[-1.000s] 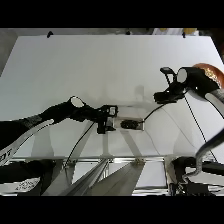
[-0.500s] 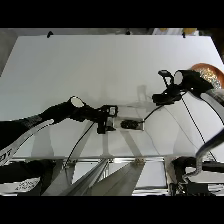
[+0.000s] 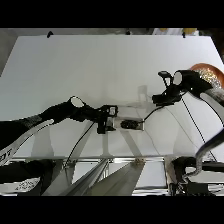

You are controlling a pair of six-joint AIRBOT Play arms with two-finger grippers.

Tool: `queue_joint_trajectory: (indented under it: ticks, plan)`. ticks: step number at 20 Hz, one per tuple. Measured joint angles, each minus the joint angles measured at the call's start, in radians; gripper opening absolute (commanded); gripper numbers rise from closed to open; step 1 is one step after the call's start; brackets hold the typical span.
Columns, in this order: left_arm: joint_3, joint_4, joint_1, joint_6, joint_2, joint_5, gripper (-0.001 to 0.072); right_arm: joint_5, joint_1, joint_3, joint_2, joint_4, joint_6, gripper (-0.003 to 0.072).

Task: Fold the box and place the chain.

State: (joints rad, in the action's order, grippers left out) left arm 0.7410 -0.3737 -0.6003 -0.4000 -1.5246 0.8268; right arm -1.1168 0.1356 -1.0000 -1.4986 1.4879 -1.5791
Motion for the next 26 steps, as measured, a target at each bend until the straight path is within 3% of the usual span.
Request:
queue_joint_trajectory:
  ticks: [11,17,26]
  plan:
    - [0.0,0.0,0.0,0.0,0.0,0.0,0.0255,-0.024,0.0,0.001,0.087,0.055,-0.046,0.0286]
    - [0.0,0.0,0.0,0.0,0.0,0.0,0.0255,-0.031,0.0,0.002,0.058,0.08,-0.103,0.0285]
    - [0.0,0.0,0.0,0.0,0.0,0.0,0.0255,-0.043,-0.001,0.027,0.014,0.08,-0.124,0.0163]
